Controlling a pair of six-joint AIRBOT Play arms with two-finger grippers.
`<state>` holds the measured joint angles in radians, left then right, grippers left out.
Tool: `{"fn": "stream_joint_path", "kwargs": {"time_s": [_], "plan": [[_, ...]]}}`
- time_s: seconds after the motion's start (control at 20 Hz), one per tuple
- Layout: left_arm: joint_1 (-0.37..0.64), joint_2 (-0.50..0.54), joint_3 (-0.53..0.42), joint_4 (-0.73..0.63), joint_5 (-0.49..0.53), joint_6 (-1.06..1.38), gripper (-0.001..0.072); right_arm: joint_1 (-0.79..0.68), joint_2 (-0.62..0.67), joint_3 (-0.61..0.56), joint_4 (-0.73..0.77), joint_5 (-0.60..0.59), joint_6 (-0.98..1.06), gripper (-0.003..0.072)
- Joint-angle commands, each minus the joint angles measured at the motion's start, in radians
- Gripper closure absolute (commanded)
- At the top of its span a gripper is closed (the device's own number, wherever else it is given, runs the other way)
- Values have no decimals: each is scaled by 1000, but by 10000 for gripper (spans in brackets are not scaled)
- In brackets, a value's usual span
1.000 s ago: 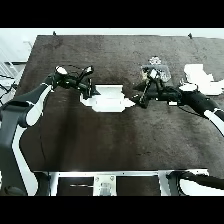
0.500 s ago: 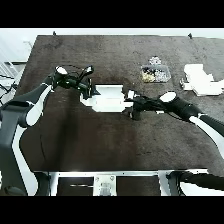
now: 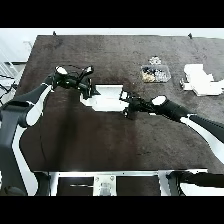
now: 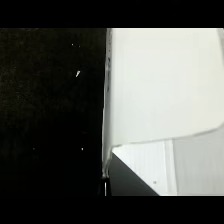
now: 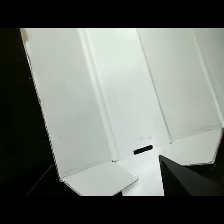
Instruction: Fold the box and place the chain.
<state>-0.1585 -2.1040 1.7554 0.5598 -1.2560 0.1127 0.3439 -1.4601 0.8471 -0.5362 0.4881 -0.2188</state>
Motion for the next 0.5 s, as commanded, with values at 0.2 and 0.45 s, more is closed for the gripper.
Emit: {"fn": "stream_joint_path", "kwargs": {"time_s": [0.2,0.45], "plan": [[0,0,0,0,0,0,691,-3,47,11,57,-49,4,-25],[0,0,0,0,1,0,691,-46,6,68,69,45,-3,-25]]}}
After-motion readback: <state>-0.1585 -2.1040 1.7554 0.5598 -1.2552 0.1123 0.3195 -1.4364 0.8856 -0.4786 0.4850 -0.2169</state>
